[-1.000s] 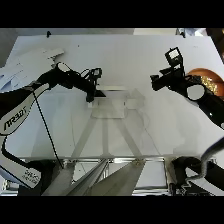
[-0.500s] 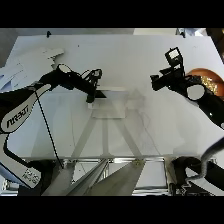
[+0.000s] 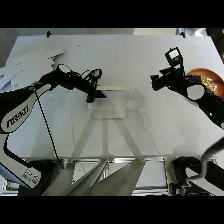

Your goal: Fold the box and place the chain.

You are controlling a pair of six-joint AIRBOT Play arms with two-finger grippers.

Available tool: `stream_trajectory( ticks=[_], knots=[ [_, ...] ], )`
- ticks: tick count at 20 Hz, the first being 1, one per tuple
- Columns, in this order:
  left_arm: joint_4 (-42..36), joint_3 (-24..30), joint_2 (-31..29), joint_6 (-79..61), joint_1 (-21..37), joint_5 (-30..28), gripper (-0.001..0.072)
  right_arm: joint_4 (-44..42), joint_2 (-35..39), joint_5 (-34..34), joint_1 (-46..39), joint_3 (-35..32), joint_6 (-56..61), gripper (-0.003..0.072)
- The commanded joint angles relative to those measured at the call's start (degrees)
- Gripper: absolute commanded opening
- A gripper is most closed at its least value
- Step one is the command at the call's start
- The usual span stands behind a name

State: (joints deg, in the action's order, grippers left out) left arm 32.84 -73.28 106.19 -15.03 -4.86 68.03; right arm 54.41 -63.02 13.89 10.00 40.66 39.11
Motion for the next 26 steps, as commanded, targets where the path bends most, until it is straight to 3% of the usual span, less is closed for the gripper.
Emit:
stream_trajectory(
  ticks=[1,16,17,18,21,23,26],
  knots=[
    [0.0,0.0,0.0,0.0,0.0,-0.1,0.0012,0.0,0.0,0.0,0.0,0.1,0.0,0.0501],
    [0.0,0.0,0.0,0.0,0.1,-0.1,0.0012,-0.3,0.0,-0.3,0.0,0.1,0.0,0.0505],
    [0.0,0.0,0.0,0.0,0.1,-0.1,0.0012,-0.4,0.1,-0.1,0.0,0.1,0.1,0.0548],
    [0.0,0.0,0.0,0.0,0.0,-0.1,0.0012,-0.4,0.1,0.2,0.0,0.1,0.0,0.0708],
    [0.0,0.0,0.0,0.0,0.1,-0.1,0.0012,0.0,1.2,0.3,0.0,0.1,-2.0,0.072],
    [0.0,0.0,0.0,0.0,0.1,-0.1,0.0012,0.0,3.1,4.5,0.0,0.7,-3.7,0.072],
    [0.0,0.0,0.0,0.0,0.1,-0.1,0.0012,0.0,6.4,16.9,1.9,2.1,-8.4,0.072]
  ],
)
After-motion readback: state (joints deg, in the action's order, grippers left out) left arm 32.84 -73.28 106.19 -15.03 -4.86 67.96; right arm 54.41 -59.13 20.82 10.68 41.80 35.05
